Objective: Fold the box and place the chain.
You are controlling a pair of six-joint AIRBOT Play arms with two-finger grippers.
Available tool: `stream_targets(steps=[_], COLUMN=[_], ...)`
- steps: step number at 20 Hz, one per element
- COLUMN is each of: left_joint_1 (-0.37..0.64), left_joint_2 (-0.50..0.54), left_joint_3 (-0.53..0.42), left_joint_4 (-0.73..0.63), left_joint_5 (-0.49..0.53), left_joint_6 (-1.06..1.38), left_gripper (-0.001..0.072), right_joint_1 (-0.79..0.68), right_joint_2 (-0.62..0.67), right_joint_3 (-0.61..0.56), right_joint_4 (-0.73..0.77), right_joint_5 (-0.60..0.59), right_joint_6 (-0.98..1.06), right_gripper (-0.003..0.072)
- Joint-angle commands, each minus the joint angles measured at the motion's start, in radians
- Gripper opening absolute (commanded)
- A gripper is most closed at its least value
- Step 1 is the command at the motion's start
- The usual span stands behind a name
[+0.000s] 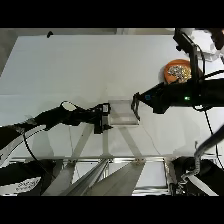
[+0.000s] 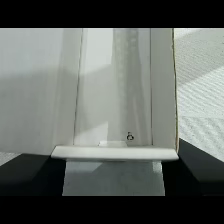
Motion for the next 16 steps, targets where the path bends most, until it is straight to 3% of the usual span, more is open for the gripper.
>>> stream_targets(steps=[1,9,16], left_joint_1=[0.000,0.000,0.000], left_joint_2=[0.000,0.000,0.000], left_joint_3=[0.000,0.000,0.000], left_joint_4=[0.000,0.000,0.000], left_joint_5=[0.000,0.000,0.000], left_joint_6=[0.000,0.000,0.000], left_gripper=[0.0410,0.0410,0.0410], right_joint_1=[0.001,0.001,0.001], right_joint_2=[0.008,0.027,0.026], right_joint_3=[0.000,0.000,-0.018], right_joint_4=[0.060,0.093,-0.016], right_joint_5=[-0.043,-0.060,0.002], right_joint_6=[-0.021,-0.043,-0.037], right_gripper=[0.0015,0.0015,0.0015])
